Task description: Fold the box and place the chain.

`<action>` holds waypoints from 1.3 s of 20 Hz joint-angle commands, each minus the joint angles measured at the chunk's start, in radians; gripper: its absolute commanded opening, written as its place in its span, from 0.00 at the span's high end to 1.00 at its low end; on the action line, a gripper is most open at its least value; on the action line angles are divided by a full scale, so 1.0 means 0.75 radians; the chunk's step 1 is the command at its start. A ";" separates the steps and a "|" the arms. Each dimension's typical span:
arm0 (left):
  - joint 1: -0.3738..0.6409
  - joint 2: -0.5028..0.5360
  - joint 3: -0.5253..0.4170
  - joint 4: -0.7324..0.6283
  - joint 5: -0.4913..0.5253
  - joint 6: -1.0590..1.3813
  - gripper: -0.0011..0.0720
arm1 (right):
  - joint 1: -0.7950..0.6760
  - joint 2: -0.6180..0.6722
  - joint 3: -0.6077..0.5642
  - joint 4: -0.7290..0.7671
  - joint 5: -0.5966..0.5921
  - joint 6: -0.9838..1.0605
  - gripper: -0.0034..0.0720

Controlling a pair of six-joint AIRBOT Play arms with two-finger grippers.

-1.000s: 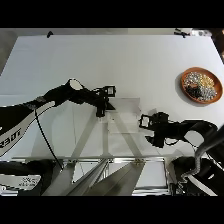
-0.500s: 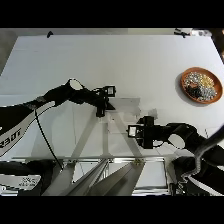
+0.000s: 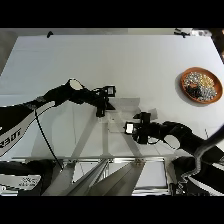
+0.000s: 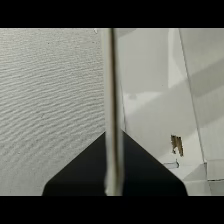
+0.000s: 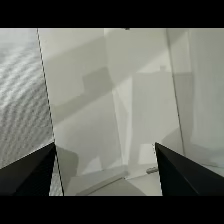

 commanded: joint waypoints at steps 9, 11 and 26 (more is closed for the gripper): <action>-0.001 -0.001 -0.001 0.000 0.001 0.000 0.97 | -0.058 0.049 0.003 0.001 -0.065 -0.077 0.09; -0.001 -0.001 -0.001 0.000 0.000 0.000 0.97 | -0.111 0.089 0.003 0.001 -0.065 -0.080 0.09; -0.001 -0.001 -0.001 0.000 0.001 0.000 0.97 | -0.341 0.101 0.003 0.334 -0.048 -0.473 0.08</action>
